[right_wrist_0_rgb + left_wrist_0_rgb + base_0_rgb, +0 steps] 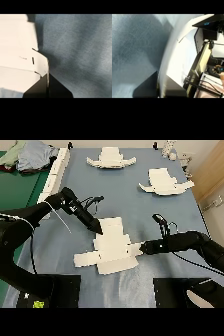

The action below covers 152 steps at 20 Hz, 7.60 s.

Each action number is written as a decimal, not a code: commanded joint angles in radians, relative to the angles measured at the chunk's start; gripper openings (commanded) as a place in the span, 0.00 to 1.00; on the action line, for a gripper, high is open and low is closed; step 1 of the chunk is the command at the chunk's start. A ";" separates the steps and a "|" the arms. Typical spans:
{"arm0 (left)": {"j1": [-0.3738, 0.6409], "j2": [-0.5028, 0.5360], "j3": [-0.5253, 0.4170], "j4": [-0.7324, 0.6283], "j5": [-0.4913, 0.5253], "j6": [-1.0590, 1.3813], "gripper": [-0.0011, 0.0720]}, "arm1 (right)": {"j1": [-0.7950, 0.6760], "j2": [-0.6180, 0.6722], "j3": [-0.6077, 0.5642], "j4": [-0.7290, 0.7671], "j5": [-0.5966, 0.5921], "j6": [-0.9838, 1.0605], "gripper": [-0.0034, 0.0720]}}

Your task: Fold the box.

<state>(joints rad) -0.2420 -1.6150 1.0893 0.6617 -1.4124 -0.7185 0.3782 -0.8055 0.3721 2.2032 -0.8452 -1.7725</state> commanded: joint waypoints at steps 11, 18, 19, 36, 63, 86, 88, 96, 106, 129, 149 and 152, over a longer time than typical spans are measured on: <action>-0.006 0.032 0.002 -0.080 0.029 0.329 0.02 | -0.013 0.001 0.050 -0.390 -0.002 0.210 0.28; -0.110 0.307 -0.078 -0.074 0.299 0.555 0.02 | -0.101 0.001 0.249 -0.682 -0.003 0.626 0.69; -0.128 0.357 -0.113 -0.074 0.348 0.581 0.02 | -0.113 0.001 0.263 -0.681 0.000 0.651 0.69; -0.357 0.478 -0.444 -0.074 0.735 0.712 0.03 | -0.115 -0.019 0.268 -0.677 0.027 0.685 0.68; -0.249 0.395 -0.346 -0.055 0.488 0.702 0.03 | -0.115 -0.037 0.269 -0.632 -0.008 0.679 0.54; -0.249 0.394 -0.332 -0.049 0.486 0.700 0.03 | 0.670 -0.074 0.148 -0.666 -0.072 -0.085 0.93; -0.249 0.394 -0.332 -0.049 0.486 0.700 0.03 | 0.670 -0.141 0.150 -0.713 -0.023 -0.107 0.93; -0.251 0.394 -0.332 -0.049 0.486 0.700 0.03 | 0.669 -0.155 0.211 -0.912 0.000 0.264 0.93; -0.251 0.394 -0.332 -0.049 0.486 0.700 0.03 | 0.668 -0.079 0.227 -1.030 -0.098 0.470 0.93; -0.251 0.394 -0.332 -0.050 0.487 0.700 0.03 | 0.098 -0.193 0.211 -0.157 -0.085 -0.991 1.00; -0.251 0.394 -0.332 -0.050 0.487 0.700 0.03 | 0.042 -0.290 0.159 0.045 -0.067 -1.236 0.91; -0.251 0.394 -0.332 -0.050 0.487 0.700 0.03 | 0.050 -0.290 0.144 0.040 -0.060 -1.236 0.90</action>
<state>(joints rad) -0.4923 -1.2209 0.7563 0.6117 -0.9264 -0.0189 0.4206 -1.0943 0.5285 2.2513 -0.8986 -3.0093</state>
